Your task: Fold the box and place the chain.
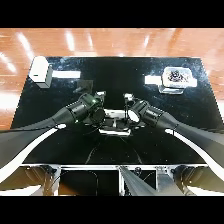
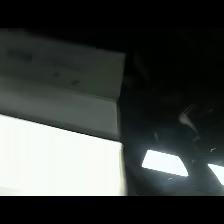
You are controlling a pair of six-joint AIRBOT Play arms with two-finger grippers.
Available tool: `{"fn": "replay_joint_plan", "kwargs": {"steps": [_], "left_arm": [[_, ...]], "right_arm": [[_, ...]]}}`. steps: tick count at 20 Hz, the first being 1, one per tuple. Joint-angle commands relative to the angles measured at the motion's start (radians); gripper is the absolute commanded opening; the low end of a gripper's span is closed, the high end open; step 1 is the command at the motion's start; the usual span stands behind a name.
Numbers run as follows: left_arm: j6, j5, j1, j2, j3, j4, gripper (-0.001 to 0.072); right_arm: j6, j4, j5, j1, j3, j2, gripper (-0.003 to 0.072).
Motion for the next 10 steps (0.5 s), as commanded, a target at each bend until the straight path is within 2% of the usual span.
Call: {"fn": "replay_joint_plan", "kwargs": {"steps": [1,6,10], "left_arm": [[-0.008,-0.003,0.000,0.000,0.000,-0.001,0.0023],[-0.008,-0.004,0.001,0.000,0.000,0.000,0.0023],[-0.008,-0.005,0.001,0.000,0.000,0.000,0.0023]], "right_arm": [[0.008,-0.009,0.034,-0.001,0.013,0.010,0.0416],[0.007,-0.010,0.045,-0.001,0.015,0.050,0.0416],[-0.040,-0.024,0.144,0.000,0.015,0.121,0.0417]]}}
